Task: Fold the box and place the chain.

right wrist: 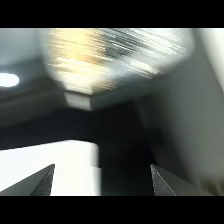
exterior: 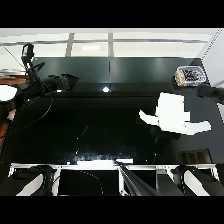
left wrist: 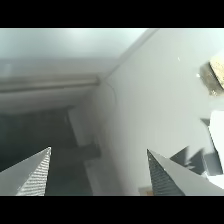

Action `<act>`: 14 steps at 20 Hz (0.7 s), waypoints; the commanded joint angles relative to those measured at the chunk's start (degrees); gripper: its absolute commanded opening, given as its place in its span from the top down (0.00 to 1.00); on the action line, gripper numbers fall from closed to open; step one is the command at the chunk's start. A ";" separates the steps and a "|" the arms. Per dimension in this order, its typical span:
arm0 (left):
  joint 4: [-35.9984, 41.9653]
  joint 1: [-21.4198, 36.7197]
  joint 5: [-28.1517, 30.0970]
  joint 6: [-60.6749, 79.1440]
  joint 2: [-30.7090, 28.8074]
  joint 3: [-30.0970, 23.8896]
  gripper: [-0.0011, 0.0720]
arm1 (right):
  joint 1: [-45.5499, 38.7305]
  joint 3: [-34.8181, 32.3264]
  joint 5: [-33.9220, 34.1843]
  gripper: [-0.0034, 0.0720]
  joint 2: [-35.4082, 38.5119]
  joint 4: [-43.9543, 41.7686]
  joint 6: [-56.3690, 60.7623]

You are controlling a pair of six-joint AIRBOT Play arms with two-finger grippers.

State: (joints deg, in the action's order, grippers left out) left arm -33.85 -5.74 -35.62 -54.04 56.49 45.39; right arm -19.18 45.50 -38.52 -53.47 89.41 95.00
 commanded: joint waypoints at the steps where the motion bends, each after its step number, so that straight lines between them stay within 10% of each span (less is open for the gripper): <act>1: 0.31 -0.04 -3.61 -0.39 0.09 0.00 0.02 | -22.03 2.43 -10.32 0.02 -6.32 -0.46 1.11; 8: 0.31 -0.02 -7.50 -0.52 0.09 0.00 0.02 | -40.74 2.45 -34.80 0.02 -19.78 -34.03 -33.62; 14: 0.31 -0.02 -7.54 -0.57 0.07 0.00 0.02 | -35.28 3.41 -42.16 0.03 -29.27 -37.09 -39.63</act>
State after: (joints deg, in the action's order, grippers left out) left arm -33.56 -5.74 -42.72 -54.63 56.58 45.39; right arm -56.01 48.21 -76.23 -78.67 55.75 60.18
